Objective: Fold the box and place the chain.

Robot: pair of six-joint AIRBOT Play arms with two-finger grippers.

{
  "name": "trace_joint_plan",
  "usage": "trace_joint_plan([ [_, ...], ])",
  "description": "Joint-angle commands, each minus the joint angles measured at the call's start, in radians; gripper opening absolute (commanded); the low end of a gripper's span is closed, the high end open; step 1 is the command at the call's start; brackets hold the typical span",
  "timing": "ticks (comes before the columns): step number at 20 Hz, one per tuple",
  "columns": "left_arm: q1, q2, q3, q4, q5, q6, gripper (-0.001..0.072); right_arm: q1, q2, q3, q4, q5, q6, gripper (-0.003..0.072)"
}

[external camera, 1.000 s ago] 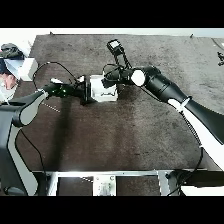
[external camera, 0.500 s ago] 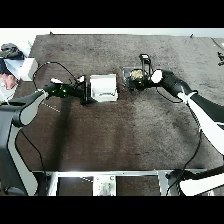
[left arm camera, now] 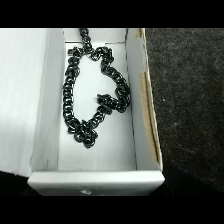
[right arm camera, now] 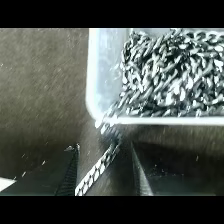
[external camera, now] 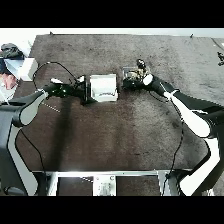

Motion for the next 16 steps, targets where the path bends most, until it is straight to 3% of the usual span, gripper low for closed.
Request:
trace_joint_plan([
  [1,0.000,0.000,0.000,0.000,0.000,0.000,0.0232,0.001,-0.038,0.032,0.018,-0.024,0.007,0.0232],
  [2,0.000,0.000,0.000,0.000,0.000,0.000,0.0233,0.001,-0.031,0.032,0.018,-0.015,0.004,0.0042],
  [3,0.000,0.000,0.000,0.000,0.000,0.000,0.0233,0.001,-0.014,0.032,0.018,0.016,0.003,0.0006],
  [6,0.000,0.000,0.000,0.000,0.000,0.000,0.0233,0.012,0.108,0.024,-0.060,0.204,-0.056,-0.0008],
  [8,0.000,0.000,0.000,0.000,0.000,0.000,0.0232,0.017,0.243,0.003,-0.098,0.252,-0.057,-0.0008],
  [13,0.000,0.000,0.000,0.000,0.000,0.000,0.0232,0.088,0.569,0.001,-0.132,0.170,-0.061,-0.0009],
  [16,0.000,0.000,0.000,0.000,0.000,0.000,0.0232,0.202,0.663,0.003,-0.145,0.074,-0.077,-0.0009],
])
